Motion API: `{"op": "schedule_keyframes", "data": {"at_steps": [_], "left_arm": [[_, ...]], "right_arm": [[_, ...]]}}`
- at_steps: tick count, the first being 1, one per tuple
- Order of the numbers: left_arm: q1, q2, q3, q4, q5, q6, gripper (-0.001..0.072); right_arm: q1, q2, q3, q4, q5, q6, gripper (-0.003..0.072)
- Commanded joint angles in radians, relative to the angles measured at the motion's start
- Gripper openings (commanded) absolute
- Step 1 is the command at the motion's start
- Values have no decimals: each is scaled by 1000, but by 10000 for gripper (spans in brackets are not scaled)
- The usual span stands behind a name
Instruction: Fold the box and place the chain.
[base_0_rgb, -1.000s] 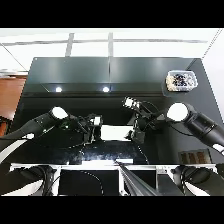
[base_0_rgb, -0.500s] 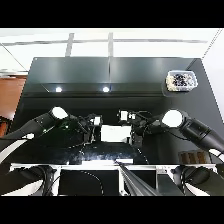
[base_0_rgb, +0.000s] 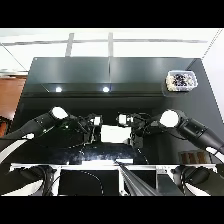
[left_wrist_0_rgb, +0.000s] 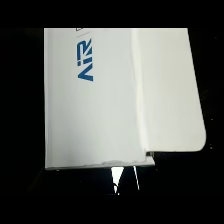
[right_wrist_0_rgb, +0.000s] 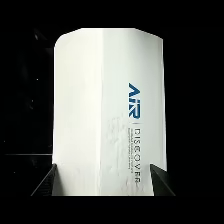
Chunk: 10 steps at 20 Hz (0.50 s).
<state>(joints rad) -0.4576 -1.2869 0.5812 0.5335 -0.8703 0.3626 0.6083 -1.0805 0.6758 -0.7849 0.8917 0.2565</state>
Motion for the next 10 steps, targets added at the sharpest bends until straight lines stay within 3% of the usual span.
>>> {"op": "schedule_keyframes", "data": {"at_steps": [1,8,9,10], "left_arm": [[-1,-1,0,1,-2,0,398],[-1,-1,0,1,-2,0,398],[-1,-1,0,1,-2,0,398],[-1,-1,0,1,-2,0,398]], "right_arm": [[1,-5,0,-2,1,-2,705],[1,-5,0,-2,-26,18,695],[1,-5,0,-2,-37,24,640],[1,-5,0,-2,-42,24,517]]}}
